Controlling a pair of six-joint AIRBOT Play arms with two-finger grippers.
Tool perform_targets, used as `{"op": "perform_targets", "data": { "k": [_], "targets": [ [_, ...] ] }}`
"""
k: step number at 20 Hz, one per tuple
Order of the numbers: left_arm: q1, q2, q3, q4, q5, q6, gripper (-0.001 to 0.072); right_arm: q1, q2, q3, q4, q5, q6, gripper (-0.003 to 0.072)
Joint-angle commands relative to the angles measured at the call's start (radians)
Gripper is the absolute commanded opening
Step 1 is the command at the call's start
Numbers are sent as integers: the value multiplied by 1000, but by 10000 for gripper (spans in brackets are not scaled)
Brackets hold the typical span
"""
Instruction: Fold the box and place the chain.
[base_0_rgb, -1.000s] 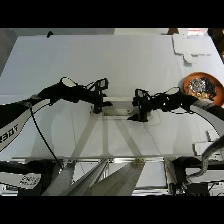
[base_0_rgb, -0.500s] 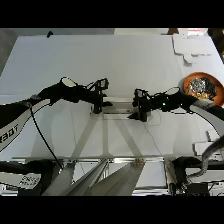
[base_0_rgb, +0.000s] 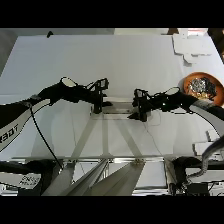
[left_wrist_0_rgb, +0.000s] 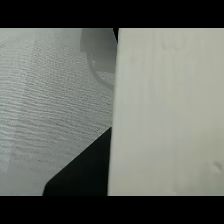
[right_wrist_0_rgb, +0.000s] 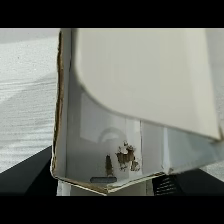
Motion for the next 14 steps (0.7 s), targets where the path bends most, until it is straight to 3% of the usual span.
{"op": "perform_targets", "data": {
  "k": [1,13,14],
  "targets": [
    [0,0,0,0,0,0,13,0,0,1,0,-1,0,544],
    [0,0,0,-41,-16,-2,17,0,0,1,0,-1,0,544],
    [0,0,0,-42,-13,-2,59,0,0,1,0,-1,0,544]
  ]
}}
